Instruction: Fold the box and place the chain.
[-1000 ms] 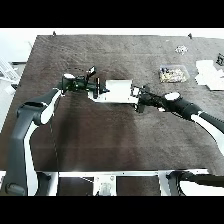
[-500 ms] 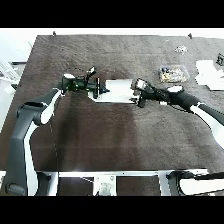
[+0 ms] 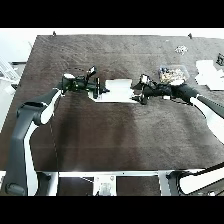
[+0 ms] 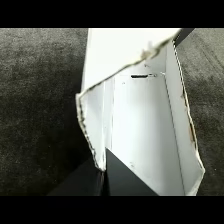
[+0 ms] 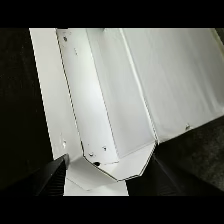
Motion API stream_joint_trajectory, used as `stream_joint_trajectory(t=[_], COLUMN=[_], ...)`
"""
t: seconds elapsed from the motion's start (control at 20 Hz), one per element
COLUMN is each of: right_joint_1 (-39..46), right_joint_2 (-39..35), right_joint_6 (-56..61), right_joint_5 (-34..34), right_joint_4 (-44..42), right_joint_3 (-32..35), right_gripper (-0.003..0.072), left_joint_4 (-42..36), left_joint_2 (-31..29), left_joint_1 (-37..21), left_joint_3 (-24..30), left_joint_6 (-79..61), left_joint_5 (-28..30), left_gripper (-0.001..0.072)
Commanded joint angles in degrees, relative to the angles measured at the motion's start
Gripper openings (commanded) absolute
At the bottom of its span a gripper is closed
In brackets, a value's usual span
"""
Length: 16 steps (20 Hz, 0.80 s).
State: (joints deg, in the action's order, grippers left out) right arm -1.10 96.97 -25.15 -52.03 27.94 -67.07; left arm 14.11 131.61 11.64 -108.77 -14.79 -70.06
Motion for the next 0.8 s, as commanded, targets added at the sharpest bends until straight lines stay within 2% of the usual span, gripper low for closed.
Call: stream_joint_trajectory(t=[0.0, 0.2, 0.75], right_joint_1=[0.31, 0.74, 0.72], right_joint_2=[2.58, 3.8, 12.37], right_joint_6=[1.18, 1.42, 2.19], right_joint_5=[-3.21, -3.87, -14.69], right_joint_4=[1.27, 1.86, 5.35], right_joint_3=[-3.3, -4.98, -13.97], right_gripper=[0.0627, 0.0627, 0.0627], left_joint_4=[0.02, 0.02, 0.02], left_joint_2=[-0.02, -0.02, -0.02], left_joint_1=[-0.04, -0.04, -0.04], left_joint_3=[0.02, 0.02, 0.02], left_joint_6=[-0.02, -0.02, -0.02], left_joint_5=[0.02, 0.02, 0.02], left_gripper=[0.0019, 0.0019, 0.0019])
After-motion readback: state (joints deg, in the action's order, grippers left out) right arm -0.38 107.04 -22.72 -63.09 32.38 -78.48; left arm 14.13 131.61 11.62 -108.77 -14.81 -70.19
